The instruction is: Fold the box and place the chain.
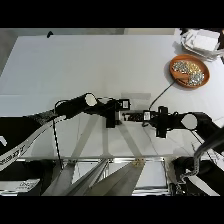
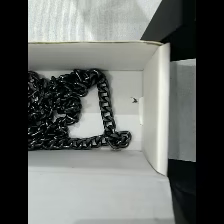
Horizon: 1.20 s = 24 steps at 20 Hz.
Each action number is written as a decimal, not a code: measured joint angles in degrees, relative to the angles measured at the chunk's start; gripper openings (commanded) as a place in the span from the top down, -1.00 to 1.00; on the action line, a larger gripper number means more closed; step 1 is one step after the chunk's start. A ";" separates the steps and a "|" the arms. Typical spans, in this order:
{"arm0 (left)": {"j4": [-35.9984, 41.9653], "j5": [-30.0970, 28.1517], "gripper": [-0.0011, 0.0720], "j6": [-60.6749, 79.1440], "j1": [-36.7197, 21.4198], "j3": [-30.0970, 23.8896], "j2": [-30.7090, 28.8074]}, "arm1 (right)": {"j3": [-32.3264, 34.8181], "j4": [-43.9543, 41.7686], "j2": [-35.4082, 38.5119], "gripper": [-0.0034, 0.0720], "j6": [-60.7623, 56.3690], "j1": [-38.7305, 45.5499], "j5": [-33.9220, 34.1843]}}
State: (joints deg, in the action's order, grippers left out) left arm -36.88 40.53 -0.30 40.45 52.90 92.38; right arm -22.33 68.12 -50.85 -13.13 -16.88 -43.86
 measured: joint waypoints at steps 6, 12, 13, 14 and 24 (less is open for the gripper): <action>0.02 0.02 0.40 0.00 0.00 0.00 0.00 | -0.31 7.80 5.40 0.87 -6.73 0.00 -4.00; 0.02 0.02 0.40 0.02 0.00 0.00 0.00 | -3.39 5.29 18.49 0.88 -10.12 0.00 -7.80; 0.02 0.02 0.40 0.00 0.00 0.00 0.00 | -3.98 3.61 20.37 0.88 -10.27 0.00 -7.61; 0.00 0.02 0.40 0.02 0.00 0.00 0.00 | -4.46 1.44 22.12 0.88 -10.49 0.00 -6.80; 0.00 0.02 0.40 0.00 0.00 0.00 0.00 | -5.66 -15.85 12.70 0.87 -10.84 0.00 -0.59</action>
State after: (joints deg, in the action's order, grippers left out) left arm -36.88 40.56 -0.30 40.45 52.90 92.38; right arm -27.99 52.27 -38.15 -23.97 -16.88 -44.45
